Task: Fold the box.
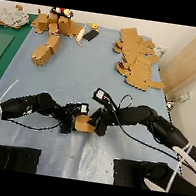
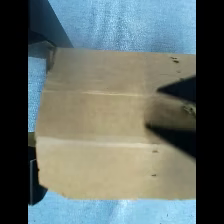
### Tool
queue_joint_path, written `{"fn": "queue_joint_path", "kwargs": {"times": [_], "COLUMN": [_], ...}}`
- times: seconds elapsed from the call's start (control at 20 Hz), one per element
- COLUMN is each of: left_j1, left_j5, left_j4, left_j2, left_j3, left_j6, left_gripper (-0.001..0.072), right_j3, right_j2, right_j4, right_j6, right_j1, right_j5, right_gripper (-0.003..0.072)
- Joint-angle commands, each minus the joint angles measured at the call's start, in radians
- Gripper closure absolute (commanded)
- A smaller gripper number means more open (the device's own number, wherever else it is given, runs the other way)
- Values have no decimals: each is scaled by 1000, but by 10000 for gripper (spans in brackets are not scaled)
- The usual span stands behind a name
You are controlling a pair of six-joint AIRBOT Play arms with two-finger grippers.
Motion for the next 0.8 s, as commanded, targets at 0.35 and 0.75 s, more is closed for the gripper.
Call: {"fn": "queue_joint_path", "kwargs": {"times": [0.35,0.75], "left_j1": [-1,-1], "left_j5": [0,0], "left_j4": [0,0], "left_j2": [0,0], "left_j3": [1,1], "left_j6": [0,0], "left_gripper": [248,248], "right_j3": [-14,-14], "right_j2": [10,10], "right_j4": [-126,-156], "right_j6": [-247,-295], "right_j1": [91,94], "right_j5": [87,69], "right_gripper": [167,167]}}
